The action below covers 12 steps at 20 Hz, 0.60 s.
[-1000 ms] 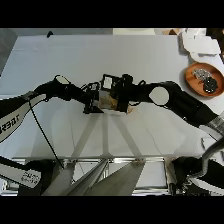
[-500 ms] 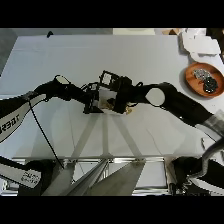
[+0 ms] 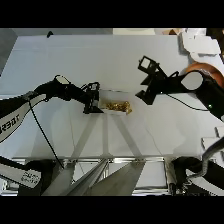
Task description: Fold the box and place the chain.
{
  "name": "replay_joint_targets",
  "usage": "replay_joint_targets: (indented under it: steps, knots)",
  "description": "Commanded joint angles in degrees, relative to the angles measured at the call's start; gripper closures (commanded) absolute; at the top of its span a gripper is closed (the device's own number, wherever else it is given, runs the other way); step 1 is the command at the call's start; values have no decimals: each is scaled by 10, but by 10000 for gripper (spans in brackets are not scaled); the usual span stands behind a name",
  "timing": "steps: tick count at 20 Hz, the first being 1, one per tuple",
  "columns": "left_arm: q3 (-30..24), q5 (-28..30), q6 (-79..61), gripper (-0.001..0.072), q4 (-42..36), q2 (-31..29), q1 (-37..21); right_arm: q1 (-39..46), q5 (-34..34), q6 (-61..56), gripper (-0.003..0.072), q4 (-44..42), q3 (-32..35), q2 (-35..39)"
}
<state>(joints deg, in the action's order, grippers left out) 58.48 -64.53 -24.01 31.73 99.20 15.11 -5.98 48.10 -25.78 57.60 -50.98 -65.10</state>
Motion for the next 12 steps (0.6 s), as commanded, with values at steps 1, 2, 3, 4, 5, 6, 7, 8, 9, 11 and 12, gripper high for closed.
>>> replay_joint_targets:
  steps: [1,2,3,4,5,6,7,8,9,11,12]
  knots:
    - [0,0,0,432,0,0,0,29,-6,208,106,-80,69,0]
    - [0,0,0,432,0,0,0,29,-9,270,106,-119,89,-8]
    - [0,0,0,432,0,0,0,29,-9,313,106,-153,100,-22]
    - [0,0,0,432,0,0,0,29,-9,342,106,-189,104,-41]
    - [0,0,0,432,0,0,0,29,-10,356,106,-222,104,-61]
    - [0,0,0,432,0,0,0,29,-14,373,106,-256,104,-83]
    - [0,0,0,432,0,0,0,29,-17,389,106,-281,104,-104]
    - [0,0,0,432,0,0,0,28,-20,399,106,-295,104,-121]
    - [0,0,0,432,0,0,0,27,-21,400,107,-301,104,-137]
    - [0,0,0,432,0,0,0,26,-20,411,109,-301,104,-160]
    - [0,0,0,432,0,0,0,26,-20,425,110,-301,104,-166]
